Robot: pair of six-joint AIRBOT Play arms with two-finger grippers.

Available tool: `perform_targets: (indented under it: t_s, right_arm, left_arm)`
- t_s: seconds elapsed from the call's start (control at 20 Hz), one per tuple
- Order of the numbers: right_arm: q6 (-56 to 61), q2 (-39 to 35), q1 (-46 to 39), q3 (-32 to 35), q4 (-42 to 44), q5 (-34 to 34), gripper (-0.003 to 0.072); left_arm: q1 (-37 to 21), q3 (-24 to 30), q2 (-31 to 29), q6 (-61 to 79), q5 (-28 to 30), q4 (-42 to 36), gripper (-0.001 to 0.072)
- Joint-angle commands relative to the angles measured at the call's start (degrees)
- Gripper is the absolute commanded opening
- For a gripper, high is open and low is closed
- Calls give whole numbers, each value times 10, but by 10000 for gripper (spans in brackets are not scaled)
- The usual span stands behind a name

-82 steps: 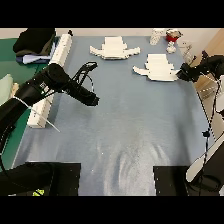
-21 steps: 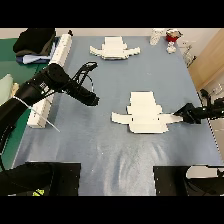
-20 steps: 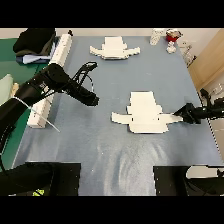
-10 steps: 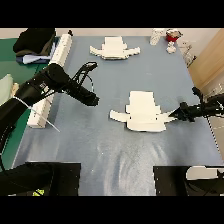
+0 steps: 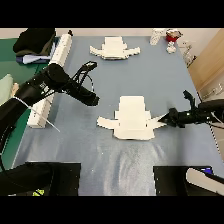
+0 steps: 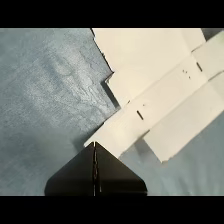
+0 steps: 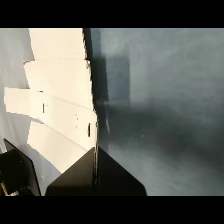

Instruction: Fold the box.

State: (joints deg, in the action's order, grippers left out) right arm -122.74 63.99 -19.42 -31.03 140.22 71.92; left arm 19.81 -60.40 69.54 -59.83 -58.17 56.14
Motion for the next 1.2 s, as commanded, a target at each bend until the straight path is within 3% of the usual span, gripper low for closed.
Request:
perform_targets:
  t_s: [0.0, 0.2, 0.55, 0.6, 0.65, 0.7, 0.95, 1.15]
  right_arm:
    - [42, -154, 57, 113, 7, -81, 5]
    - [73, -256, 120, 180, 3, -160, 6]
    - [72, -257, 198, 183, 2, -239, 6]
    - [65, -258, 215, 183, 2, -247, 6]
    - [56, -259, 233, 183, 1, -248, 6]
    - [50, -261, 251, 183, 1, -248, 6]
    - [52, -287, 315, 186, -5, -282, 6]
    - [53, -286, 328, 186, -5, -294, 6]
  left_arm:
    - [0, -1, 0, 0, 19, 0, 15]
    - [0, -1, 0, 0, 33, 0, 15]
    - [-4, -1, 4, -15, 73, -64, 17]
    - [-13, -1, 7, -26, 61, -64, 87]
    - [-26, 0, 10, -29, 40, -66, 361]
    - [-45, 0, 15, -31, 12, -73, 418]
    - [-133, 43, 46, 0, -78, -127, 402]
    - [-144, 58, 117, 65, -99, -200, 402]
